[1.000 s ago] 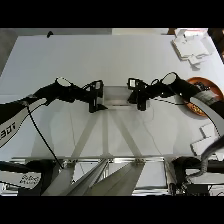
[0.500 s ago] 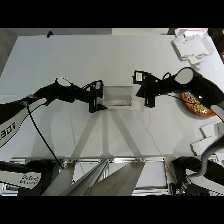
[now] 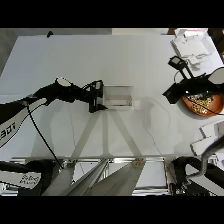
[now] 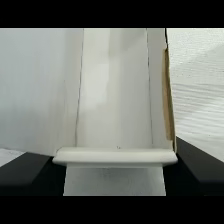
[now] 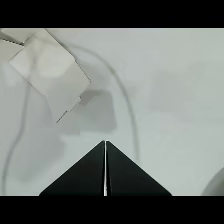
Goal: Fold the box and place the chain.
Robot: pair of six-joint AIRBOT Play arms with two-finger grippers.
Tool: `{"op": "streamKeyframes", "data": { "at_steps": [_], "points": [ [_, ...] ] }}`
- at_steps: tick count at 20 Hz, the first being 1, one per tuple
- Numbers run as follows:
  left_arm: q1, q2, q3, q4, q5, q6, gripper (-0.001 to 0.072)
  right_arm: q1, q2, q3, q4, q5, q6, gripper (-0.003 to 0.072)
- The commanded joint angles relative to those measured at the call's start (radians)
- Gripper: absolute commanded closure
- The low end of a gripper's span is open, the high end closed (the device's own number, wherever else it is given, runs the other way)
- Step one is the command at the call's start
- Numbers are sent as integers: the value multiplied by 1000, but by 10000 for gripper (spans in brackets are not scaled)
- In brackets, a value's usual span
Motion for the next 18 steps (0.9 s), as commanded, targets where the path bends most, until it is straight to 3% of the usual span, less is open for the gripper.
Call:
{"op": "streamKeyframes", "data": {
  "at_steps": [1,6,10,18],
  "points": [
    [0,0,0,0,0,0,452,-99,-25,-90,127,-8,101,677],
    [0,0,0,0,0,0,452,-28,-196,-111,202,-24,166,679],
    [0,0,0,0,0,0,452,48,-330,-111,369,-65,172,682],
    [0,0,0,0,0,0,452,106,-361,-111,529,-76,116,680]
  ]
}}
